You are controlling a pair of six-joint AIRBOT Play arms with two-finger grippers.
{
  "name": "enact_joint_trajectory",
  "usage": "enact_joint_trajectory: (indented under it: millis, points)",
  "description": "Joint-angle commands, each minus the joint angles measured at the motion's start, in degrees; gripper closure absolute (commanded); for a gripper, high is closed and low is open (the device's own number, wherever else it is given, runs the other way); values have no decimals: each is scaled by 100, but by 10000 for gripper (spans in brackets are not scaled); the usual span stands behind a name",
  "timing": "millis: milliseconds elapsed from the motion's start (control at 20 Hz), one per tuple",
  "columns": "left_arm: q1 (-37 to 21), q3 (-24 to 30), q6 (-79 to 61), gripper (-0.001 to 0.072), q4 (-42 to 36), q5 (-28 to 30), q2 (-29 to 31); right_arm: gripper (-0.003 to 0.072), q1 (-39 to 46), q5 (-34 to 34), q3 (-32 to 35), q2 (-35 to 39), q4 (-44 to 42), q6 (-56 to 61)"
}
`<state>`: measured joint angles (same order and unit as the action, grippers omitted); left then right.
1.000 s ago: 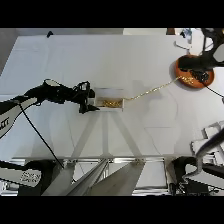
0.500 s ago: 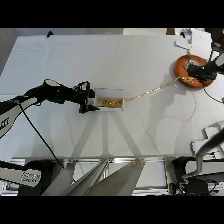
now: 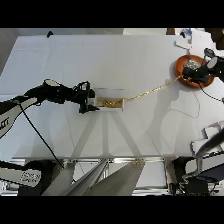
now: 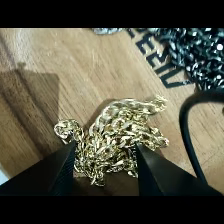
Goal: Fold the box and place the chain.
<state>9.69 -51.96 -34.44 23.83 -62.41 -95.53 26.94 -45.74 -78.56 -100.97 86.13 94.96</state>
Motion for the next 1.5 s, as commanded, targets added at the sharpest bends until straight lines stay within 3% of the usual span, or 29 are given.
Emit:
enact_joint_trajectory:
  millis: [0,100,150,650,850,1450]
  points:
    - [4,-2,-2,315,0,4,2,454,2,-136,-4,-111,0,76]
    - [4,-2,-2,315,0,2,2,655,2,-199,-4,-111,-13,55]
    - [4,-2,-2,315,0,2,2,672,2,-205,-4,-107,-70,55]
    - [4,-2,0,315,0,2,2,673,-22,-315,-9,654,-37,-271]
    - [4,-2,-2,315,0,2,2,674,-310,-778,-9,960,-17,-780]
    - [4,-2,0,315,0,4,2,674,-2057,-2551,2,1344,63,-868]
